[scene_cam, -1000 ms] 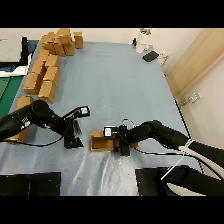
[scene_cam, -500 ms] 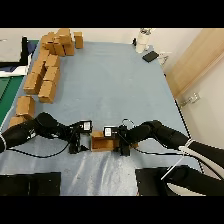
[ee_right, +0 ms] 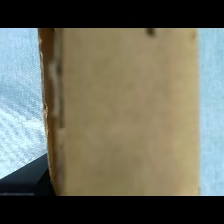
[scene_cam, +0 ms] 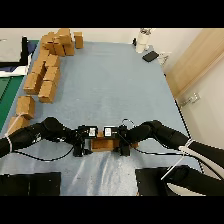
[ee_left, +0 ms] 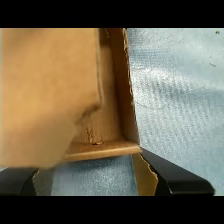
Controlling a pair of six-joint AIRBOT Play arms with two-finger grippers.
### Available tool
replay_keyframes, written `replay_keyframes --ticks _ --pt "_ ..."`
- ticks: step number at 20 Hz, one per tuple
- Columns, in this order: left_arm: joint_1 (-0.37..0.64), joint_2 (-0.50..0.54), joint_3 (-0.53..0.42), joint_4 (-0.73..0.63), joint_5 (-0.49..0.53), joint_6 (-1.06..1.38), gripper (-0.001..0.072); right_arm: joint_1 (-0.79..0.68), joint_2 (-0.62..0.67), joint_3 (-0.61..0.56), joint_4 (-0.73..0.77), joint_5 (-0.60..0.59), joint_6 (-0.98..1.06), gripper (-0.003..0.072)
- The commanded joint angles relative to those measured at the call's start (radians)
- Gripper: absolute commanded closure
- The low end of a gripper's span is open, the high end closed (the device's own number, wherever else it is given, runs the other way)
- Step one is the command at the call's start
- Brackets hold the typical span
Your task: Fold the box.
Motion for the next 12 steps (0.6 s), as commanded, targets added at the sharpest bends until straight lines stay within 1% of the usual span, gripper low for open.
replay_keyframes --ticks 1,4,7,9,10,11,12 --pt "-0.026 -0.026 0.000 -0.042 0.038 0.002 0.0011 0.000 0.000 0.000 0.000 0.000 0.000 0.0165" --pt "-0.035 -0.026 0.001 -0.049 0.079 -0.003 0.0011 0.000 0.000 0.000 0.000 0.000 0.000 0.0165" --pt "-0.047 -0.027 0.001 -0.057 0.080 -0.003 0.0012 0.000 0.000 0.000 0.000 0.000 0.000 0.0165" --pt "-0.057 -0.029 0.001 -0.057 0.101 -0.015 0.0017 0.000 0.000 0.000 0.000 0.000 0.000 0.0165" --pt "-0.057 -0.029 0.001 -0.056 0.106 -0.019 0.0172 0.000 0.000 0.000 0.000 0.000 0.000 0.0165" --pt "-0.057 -0.029 0.001 -0.056 0.106 -0.019 0.0271 0.000 0.000 0.000 0.000 0.000 0.000 0.0164" --pt "-0.057 -0.029 0.001 -0.056 0.106 -0.019 0.0268 0.000 0.000 0.000 0.000 0.000 0.000 0.0165"
